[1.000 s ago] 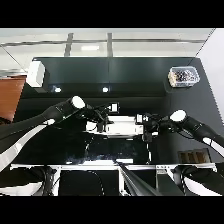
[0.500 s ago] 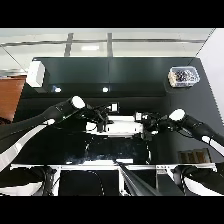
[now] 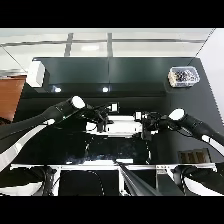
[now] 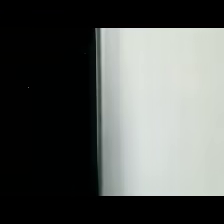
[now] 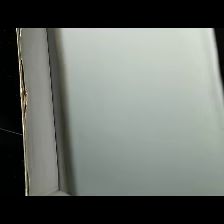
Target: Fold the box and place the chain.
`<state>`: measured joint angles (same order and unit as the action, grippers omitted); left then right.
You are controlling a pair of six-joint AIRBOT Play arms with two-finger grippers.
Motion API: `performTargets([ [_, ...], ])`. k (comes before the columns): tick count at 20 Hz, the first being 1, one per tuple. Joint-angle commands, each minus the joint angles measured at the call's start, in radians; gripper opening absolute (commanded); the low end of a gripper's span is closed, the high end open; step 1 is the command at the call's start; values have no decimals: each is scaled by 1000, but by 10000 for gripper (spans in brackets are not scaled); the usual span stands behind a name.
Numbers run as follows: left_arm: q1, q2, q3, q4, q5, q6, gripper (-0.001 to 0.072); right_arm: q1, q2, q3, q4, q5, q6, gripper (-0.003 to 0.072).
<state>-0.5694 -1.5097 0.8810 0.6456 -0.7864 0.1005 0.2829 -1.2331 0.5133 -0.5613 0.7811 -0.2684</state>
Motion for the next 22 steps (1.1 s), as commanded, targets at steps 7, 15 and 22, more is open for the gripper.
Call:
performTargets([
  [7,2,0,1,0,0,0,21,0,-1,1,-1,0,2,595],
  [15,2,0,1,-2,-4,0,21,1,-1,1,-6,3,2,422],
  [22,11,37,2,-24,-6,-4,458,23,-2,1,-34,-5,10,301],
])
